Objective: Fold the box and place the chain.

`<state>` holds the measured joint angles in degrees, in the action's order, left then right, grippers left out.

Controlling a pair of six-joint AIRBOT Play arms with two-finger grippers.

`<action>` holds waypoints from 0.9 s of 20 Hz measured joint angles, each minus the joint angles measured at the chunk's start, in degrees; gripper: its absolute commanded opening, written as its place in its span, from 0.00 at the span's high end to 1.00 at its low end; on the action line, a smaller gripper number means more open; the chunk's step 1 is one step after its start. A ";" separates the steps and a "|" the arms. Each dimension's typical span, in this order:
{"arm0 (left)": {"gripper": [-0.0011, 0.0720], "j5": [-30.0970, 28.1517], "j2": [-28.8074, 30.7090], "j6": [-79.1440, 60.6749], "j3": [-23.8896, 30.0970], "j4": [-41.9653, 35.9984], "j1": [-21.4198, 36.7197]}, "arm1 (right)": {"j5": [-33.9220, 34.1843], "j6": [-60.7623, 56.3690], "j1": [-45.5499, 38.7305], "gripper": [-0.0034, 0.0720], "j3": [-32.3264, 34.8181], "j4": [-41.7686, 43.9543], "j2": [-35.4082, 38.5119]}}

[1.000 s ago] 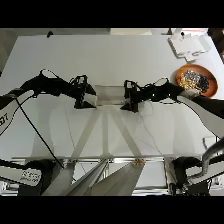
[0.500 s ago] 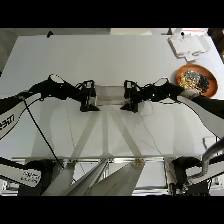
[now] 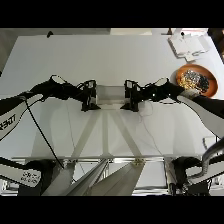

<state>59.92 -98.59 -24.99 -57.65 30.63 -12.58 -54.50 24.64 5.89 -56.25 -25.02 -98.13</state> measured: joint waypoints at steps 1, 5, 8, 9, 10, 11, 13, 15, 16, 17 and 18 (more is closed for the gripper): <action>0.47 0.07 0.00 0.04 0.00 -0.02 0.00 | 0.00 0.00 0.00 0.35 0.00 0.00 0.00; 0.47 0.31 0.00 0.11 0.00 -0.07 0.00 | -0.04 0.04 0.00 0.35 0.00 -0.02 0.00; 0.47 0.46 -0.02 0.13 0.00 -0.09 0.00 | -0.07 0.04 0.00 0.35 0.00 -0.02 0.00; 0.47 0.48 -0.02 0.15 0.00 -0.09 0.00 | -0.07 0.04 0.00 0.35 0.00 -0.02 0.00; 0.47 0.52 -0.02 0.15 0.00 -0.09 0.00 | -0.09 0.04 0.00 0.35 0.00 -0.02 0.00; 0.47 0.55 -0.02 0.15 0.00 -0.09 0.00 | -0.11 0.04 0.00 0.35 0.00 -0.02 0.00; 0.47 0.59 -0.02 0.17 0.00 -0.09 0.00 | -0.11 0.04 0.00 0.35 0.00 -0.02 0.02; 0.47 0.61 -0.02 0.17 0.00 -0.11 0.00 | -0.13 0.04 0.00 0.34 0.00 -0.04 0.00; 0.47 0.63 -0.02 0.17 0.00 -0.09 0.00 | -0.13 0.04 0.00 0.18 0.00 -0.02 0.00; 0.47 0.66 -0.02 0.17 0.00 -0.11 0.00 | -0.26 0.09 0.02 0.02 0.02 -0.09 0.00; 0.47 0.66 -0.04 0.22 0.00 -0.15 -0.02 | -0.57 0.24 0.04 0.02 0.02 -0.22 0.00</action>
